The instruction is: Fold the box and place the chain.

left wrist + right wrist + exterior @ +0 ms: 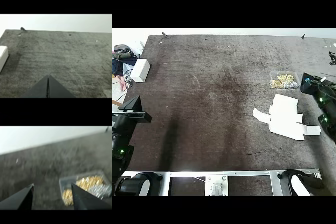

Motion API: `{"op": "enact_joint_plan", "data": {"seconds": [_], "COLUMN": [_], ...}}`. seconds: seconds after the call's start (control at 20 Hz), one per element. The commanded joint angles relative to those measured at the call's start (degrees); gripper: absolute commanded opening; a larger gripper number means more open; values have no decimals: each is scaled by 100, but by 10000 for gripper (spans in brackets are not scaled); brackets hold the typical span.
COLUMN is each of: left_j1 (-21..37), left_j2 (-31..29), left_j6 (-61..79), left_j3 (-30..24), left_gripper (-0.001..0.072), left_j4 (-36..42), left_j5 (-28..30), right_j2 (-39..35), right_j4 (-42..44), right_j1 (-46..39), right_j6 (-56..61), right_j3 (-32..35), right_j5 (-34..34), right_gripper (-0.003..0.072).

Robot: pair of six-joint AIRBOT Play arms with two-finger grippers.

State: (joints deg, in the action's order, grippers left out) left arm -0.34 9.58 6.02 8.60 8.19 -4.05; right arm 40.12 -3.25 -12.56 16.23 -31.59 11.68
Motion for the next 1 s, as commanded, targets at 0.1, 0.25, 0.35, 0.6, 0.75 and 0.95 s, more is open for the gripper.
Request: {"op": "enact_joint_plan", "data": {"seconds": [0.1,0.25,0.35,0.6,0.75,0.95], "left_j1": [-2,-2,-2,-2,-2,-2], "left_j2": [-4,-4,-4,-4,-4,-4], "left_j6": [2,2,2,2,2,2], "left_j3": [-2,-2,-2,-2,-2,-2], "left_gripper": [11,11,11,11,11,11], "left_j4": [-2,-2,-2,-2,-2,-2], "left_j5": [2,0,-2,2,2,2], "right_j2": [2057,2496,2787,3845,4315,4756], "right_j4": [-2833,-4041,-4625,-5683,-5941,-6054], "right_j1": [-2479,-3810,-4446,-4942,-4942,-4940], "right_j6": [2544,3139,3574,3681,3641,3121], "right_j3": [-1071,-1679,-2087,-2857,-3084,-3136], "right_j5": [4089,5351,5751,6773,6959,7020], "right_gripper": [538,538,538,538,537,537]}}
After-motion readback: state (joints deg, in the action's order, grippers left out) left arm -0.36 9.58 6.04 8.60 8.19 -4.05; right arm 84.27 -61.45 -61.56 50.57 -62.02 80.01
